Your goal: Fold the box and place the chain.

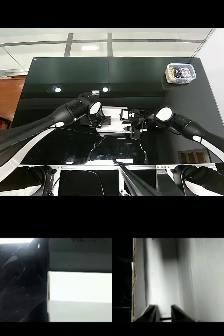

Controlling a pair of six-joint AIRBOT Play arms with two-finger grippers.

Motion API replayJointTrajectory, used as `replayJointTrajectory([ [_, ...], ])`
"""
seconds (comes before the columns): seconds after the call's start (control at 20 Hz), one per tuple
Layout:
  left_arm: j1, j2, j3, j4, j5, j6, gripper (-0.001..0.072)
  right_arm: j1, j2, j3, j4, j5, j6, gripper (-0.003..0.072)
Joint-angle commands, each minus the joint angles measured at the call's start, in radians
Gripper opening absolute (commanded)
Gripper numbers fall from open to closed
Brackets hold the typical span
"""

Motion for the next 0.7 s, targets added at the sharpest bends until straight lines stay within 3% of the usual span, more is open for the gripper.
replayJointTrajectory([
  [0.0,0.000,0.000,0.001,-0.003,0.004,-0.002,0.0027,0.006,-0.009,0.000,0.024,-0.027,0.069,0.0321],
  [0.1,0.000,0.000,0.001,-0.003,0.003,-0.002,0.0027,0.002,-0.001,0.000,-0.027,-0.023,0.167,0.0055],
  [0.25,0.000,0.000,0.001,-0.002,0.005,-0.002,0.0027,-0.013,0.094,0.031,-0.254,0.035,0.492,0.0053],
  [0.3,0.000,0.000,0.001,-0.002,0.003,-0.002,0.0027,-0.045,0.148,0.062,-0.328,0.111,0.589,0.0005],
  [0.45,0.000,0.000,0.001,-0.002,0.005,-0.002,0.0027,-0.241,0.267,0.108,-0.485,0.231,0.905,0.0012],
  [0.55,0.000,0.000,0.001,-0.003,0.005,-0.002,0.0027,-0.428,0.265,0.076,-0.523,0.196,1.161,0.0013],
  [0.65,0.000,0.000,0.001,-0.002,0.005,-0.002,0.0027,-0.588,0.245,-0.004,-0.463,0.133,1.420,0.0013],
])
